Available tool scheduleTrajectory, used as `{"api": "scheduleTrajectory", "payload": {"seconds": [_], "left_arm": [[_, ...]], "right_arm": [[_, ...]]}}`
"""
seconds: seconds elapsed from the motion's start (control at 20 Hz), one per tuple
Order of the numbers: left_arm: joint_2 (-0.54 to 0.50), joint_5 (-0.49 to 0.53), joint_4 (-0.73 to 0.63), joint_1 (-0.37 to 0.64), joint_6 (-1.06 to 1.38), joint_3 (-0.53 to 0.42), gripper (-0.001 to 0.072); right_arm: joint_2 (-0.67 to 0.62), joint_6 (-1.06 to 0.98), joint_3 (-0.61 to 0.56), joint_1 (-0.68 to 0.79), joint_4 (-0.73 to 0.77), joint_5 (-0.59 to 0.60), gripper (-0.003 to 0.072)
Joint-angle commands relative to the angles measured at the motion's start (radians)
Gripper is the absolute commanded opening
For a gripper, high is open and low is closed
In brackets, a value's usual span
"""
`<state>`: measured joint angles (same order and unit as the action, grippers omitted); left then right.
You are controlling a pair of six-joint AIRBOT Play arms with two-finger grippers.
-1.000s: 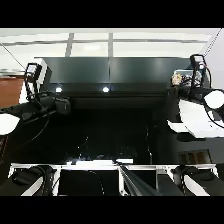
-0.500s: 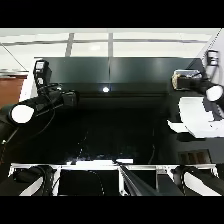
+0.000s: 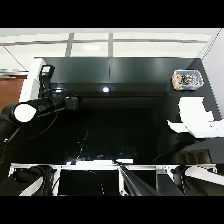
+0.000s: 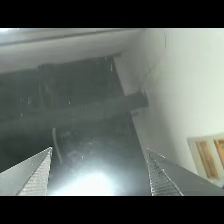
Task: Fold the box and place the chain.
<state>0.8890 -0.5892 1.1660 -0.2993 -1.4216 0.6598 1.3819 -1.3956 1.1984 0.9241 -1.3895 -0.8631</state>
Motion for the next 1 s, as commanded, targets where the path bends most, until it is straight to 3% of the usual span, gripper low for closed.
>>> {"api": "scheduleTrajectory", "payload": {"seconds": [0.0,0.05,0.3,0.4,0.6,0.7,0.8,0.95], "left_arm": [[0.000,-0.031,0.000,0.000,0.000,0.001,0.0706],[0.000,-0.037,0.000,0.000,0.000,0.001,0.0705],[0.000,-0.085,0.000,0.000,0.001,0.001,0.0709],[0.000,-0.093,0.000,0.000,0.000,0.001,0.0709],[0.000,-0.093,0.000,0.000,0.000,0.001,0.0709],[0.000,-0.094,0.000,0.000,0.000,0.001,0.0709],[0.000,-0.100,0.000,0.000,0.000,0.001,0.0709],[0.000,-0.114,0.000,0.000,0.000,0.001,0.0709]], "right_arm": [[0.154,0.293,0.140,0.093,0.161,-0.382,0.0705],[0.185,0.353,0.151,0.089,0.192,-0.434,0.0706],[0.238,0.433,0.150,0.038,0.129,-0.434,0.0703],[0.246,0.453,0.150,0.021,0.122,-0.434,0.0495],[0.248,0.439,0.149,0.016,0.055,-0.460,0.0471],[0.248,0.434,0.145,0.015,0.057,-0.485,0.0206],[0.245,0.435,0.142,0.011,0.086,-0.522,0.0051],[0.218,0.460,0.126,0.002,0.222,-0.572,0.0017]]}}
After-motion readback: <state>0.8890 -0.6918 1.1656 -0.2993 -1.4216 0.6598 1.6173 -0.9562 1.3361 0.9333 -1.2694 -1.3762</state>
